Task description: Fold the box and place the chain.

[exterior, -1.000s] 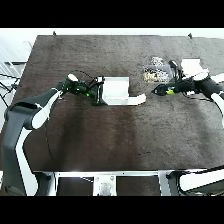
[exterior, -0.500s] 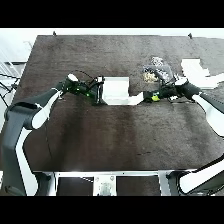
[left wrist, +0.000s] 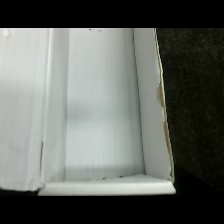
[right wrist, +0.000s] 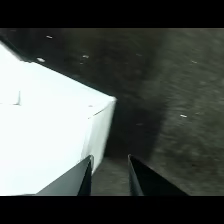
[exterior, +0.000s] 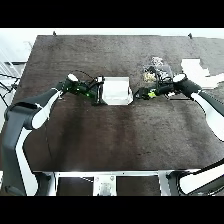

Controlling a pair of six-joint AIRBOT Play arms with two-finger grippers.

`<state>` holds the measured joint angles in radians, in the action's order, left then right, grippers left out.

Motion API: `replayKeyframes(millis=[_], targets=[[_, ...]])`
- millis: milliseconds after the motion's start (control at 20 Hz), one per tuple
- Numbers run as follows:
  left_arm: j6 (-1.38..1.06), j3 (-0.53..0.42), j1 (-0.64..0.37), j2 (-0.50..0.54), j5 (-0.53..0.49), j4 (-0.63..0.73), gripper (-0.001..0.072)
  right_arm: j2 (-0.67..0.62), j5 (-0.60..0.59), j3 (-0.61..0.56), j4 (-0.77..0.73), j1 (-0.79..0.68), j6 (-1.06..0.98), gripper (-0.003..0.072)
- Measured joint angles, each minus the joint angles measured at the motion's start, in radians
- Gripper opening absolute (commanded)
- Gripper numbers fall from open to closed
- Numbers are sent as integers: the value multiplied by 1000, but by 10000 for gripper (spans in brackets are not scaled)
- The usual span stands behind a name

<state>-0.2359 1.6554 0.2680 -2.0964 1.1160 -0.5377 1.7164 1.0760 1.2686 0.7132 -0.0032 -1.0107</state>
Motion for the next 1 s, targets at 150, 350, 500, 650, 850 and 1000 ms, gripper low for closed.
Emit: replayKeyframes(millis=[150,350,500,650,850,1000], targets=[[0,0,0,0,0,0,533,-11,1,2,-31,6,-1,379],[0,0,0,0,0,0,533,-16,4,2,-58,16,-2,444],[0,0,0,0,0,0,533,-17,-1,2,-68,32,-3,445],[0,0,0,0,0,0,533,-17,-10,2,-71,51,-11,445],[0,0,0,0,0,0,533,-17,-23,5,-66,71,-32,445],[0,0,0,0,0,0,533,-17,-34,18,-44,87,-60,445]])
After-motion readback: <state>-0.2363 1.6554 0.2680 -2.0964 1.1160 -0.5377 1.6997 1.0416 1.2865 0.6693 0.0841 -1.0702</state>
